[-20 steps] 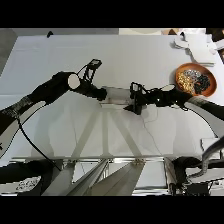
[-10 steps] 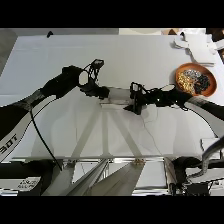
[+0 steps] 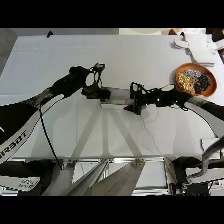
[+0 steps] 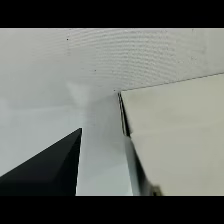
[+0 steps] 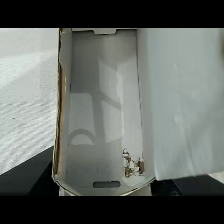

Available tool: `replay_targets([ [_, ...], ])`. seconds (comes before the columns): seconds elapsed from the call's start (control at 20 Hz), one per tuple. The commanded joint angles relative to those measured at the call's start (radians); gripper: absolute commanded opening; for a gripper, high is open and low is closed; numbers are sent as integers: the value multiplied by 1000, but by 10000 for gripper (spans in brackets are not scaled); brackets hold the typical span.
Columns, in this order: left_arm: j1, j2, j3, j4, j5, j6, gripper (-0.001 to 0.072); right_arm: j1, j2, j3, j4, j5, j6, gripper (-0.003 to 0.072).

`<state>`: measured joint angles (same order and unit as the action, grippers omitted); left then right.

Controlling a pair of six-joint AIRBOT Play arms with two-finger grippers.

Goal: Fold the box and place the chain.

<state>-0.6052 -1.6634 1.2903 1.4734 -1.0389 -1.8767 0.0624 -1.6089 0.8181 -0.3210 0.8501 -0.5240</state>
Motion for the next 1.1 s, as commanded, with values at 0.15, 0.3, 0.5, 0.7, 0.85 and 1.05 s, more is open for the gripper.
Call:
replay_targets([
  [0.15, -38, -14, 2, 24, 39, -134, 452, 0, 1, 1, 0, 0, 0, 462],
  [0.3, -49, -19, 2, 16, 40, -176, 392, 0, 1, 1, 0, 0, 0, 462],
  [0.5, -59, -23, 2, 12, 35, -218, 303, 0, 1, 1, 0, 0, 0, 462],
  [0.7, -60, -22, 2, 0, 35, -218, 9, 0, 1, 1, 0, 0, 0, 462],
  [0.85, -64, -22, 2, 0, 27, -217, 8, 0, 1, 1, 0, 0, 0, 462],
  [1.05, -63, -22, 2, 0, 26, -216, 11, 0, 1, 1, 0, 0, 0, 462],
])
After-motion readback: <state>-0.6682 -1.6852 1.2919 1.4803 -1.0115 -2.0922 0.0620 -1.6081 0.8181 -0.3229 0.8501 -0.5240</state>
